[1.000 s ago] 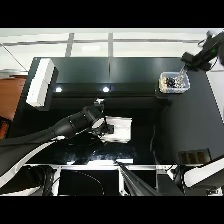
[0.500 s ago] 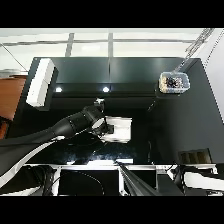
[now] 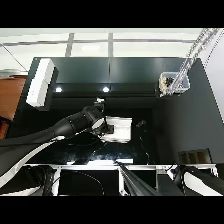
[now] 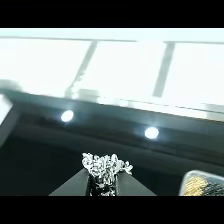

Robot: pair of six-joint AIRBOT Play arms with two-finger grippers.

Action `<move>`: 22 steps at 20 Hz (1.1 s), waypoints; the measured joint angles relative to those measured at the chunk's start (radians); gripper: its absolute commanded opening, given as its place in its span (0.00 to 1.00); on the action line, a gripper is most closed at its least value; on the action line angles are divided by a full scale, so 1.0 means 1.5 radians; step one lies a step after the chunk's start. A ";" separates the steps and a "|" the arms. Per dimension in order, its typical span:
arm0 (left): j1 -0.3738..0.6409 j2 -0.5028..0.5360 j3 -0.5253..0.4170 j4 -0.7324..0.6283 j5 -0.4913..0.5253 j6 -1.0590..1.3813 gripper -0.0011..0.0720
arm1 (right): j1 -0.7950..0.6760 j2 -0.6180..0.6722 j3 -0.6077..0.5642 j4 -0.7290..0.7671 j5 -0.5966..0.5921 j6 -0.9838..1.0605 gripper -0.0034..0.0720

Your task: Fold the box and place the chain.

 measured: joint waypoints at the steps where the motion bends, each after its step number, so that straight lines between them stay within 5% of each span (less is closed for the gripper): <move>1: 0.000 0.000 0.000 0.000 0.000 0.001 0.06 | 0.016 0.009 -0.001 0.007 -0.021 -0.017 0.07; 9: 0.000 0.000 0.000 0.000 0.002 0.010 0.06 | 0.202 0.032 -0.030 0.016 -0.159 -0.075 0.07; 22: 0.000 0.000 0.000 0.000 0.002 0.011 0.06 | 0.333 0.034 -0.123 -0.003 -0.196 -0.081 0.07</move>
